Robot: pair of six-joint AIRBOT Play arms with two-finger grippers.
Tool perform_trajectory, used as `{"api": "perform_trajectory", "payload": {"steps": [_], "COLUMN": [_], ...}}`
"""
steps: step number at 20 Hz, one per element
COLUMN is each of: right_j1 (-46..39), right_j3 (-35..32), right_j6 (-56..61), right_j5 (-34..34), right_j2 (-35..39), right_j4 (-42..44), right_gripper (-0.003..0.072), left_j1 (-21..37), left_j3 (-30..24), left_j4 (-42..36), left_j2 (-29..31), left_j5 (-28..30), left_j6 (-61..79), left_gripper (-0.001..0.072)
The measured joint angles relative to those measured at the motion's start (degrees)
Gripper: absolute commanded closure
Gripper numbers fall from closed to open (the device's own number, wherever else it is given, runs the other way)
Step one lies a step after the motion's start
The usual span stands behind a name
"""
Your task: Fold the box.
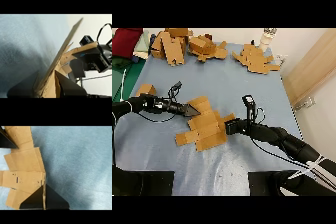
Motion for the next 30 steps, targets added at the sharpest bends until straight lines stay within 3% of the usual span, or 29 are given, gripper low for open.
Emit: {"api": "perform_trajectory", "payload": {"steps": [1,9,10,11,12,17,19,22,26,30], "right_j1": [0.0,0.0,0.0,0.0,0.0,-2.4,-5.2,-9.0,-11.6,-12.3], "right_j3": [0.0,0.0,0.0,0.0,0.0,0.2,0.5,1.5,2.8,3.2], "right_j6": [0.0,0.3,0.4,0.5,0.5,3.2,5.8,8.3,10.0,10.7], "right_j5": [0.0,0.7,0.7,0.9,1.0,0.9,0.9,0.3,-0.5,-1.0], "right_j2": [-0.1,-1.3,-1.3,-1.3,-1.3,-0.8,0.3,2.7,5.6,6.4], "right_j4": [0.0,-0.2,-0.2,-0.2,-0.2,-0.1,-0.1,-0.1,-0.1,-0.1], "right_gripper": [0.0683,0.0681,0.0577,0.044,0.0392,0.0394,0.0451,0.0464,0.0464,0.0464], "left_j1": [0.1,0.4,0.4,0.4,0.4,-0.4,-1.9,-6.2,-11.7,-13.6], "left_j3": [0.0,0.0,0.0,0.0,0.0,1.1,2.6,5.8,10.8,13.0], "left_j4": [0.0,-0.1,-0.1,0.0,0.1,-0.1,-0.1,-0.1,5.0,8.7], "left_j2": [0.0,0.0,0.0,0.0,0.0,0.1,0.4,1.1,1.4,1.5], "left_j5": [-0.2,-3.1,-3.3,-3.6,-3.7,-5.5,-6.1,-5.2,-3.7,-2.1], "left_j6": [0.1,1.8,1.9,2.2,2.5,5.4,7.5,11.8,16.0,20.5], "left_gripper": [0.0612,0.0621,0.0696,0.0697,0.0697,0.0697,0.0697,0.0697,0.0697,0.0697]}}
